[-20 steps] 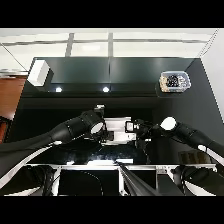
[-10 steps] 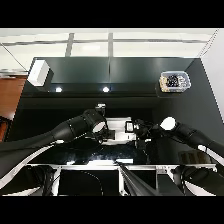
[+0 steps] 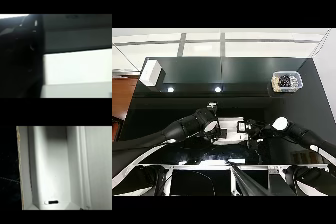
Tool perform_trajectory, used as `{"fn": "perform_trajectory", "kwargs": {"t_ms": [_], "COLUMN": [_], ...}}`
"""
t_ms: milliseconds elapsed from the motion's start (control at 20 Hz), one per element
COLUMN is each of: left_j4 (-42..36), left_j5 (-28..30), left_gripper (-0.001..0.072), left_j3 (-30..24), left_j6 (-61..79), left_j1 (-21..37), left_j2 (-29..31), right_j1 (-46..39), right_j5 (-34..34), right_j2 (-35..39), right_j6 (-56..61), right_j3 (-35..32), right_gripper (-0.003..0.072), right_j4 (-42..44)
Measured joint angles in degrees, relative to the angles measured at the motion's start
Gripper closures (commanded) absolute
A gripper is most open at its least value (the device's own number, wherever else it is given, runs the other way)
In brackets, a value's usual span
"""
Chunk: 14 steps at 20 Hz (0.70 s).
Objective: Fold the box and place the chain.
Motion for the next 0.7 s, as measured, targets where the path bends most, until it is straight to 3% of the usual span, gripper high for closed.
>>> {"fn": "perform_trajectory", "kwargs": {"t_ms": [150, 200, 250, 300, 350, 500, 550, 600, 700], "left_j4": [-0.04, -0.09, -0.26, -0.57, -0.76, -0.5, -0.42, -0.35, 0.11], "left_j5": [0.02, -0.09, -0.13, -0.22, -0.37, -0.35, -0.37, -0.35, -0.52], "left_gripper": [0.0672, 0.0556, 0.0354, 0.021, 0.0207, 0.0213, 0.0273, 0.0445, 0.0676], "left_j3": [0.0, 0.0, 0.0, 0.0, 0.09, 0.17, 0.2, 0.22, 0.22], "left_j6": [0.11, 0.13, 0.42, 0.37, 0.35, 0.33, 0.33, 0.31, 0.31], "left_j1": [0.07, 0.07, 0.07, 0.07, 0.07, 0.09, 0.09, 0.09, 0.09], "left_j2": [-0.02, -0.02, -0.02, 0.0, 0.0, 0.0, 0.0, 0.0, 0.0], "right_j1": [0.02, 0.02, 0.02, 0.02, 0.02, 0.02, 0.02, 0.02, 0.02], "right_j5": [-0.02, -0.02, -0.07, -0.07, -0.09, -0.13, -0.13, -0.13, -0.15], "right_j2": [0.0, 0.0, 0.0, 0.0, 0.0, 0.0, 0.0, 0.0, 0.0], "right_j6": [-0.11, -0.11, -0.17, -0.17, -0.2, -0.13, -0.13, -0.13, -0.13], "right_j3": [0.0, 0.0, 0.0, 0.0, 0.0, 0.0, 0.0, 0.0, 0.0], "right_gripper": [0.0207, 0.0207, 0.0207, 0.0207, 0.0207, 0.0207, 0.0207, 0.0207, 0.0206], "right_j4": [-0.13, -0.13, -0.13, -0.13, -0.15, -0.11, -0.11, -0.11, -0.11]}}
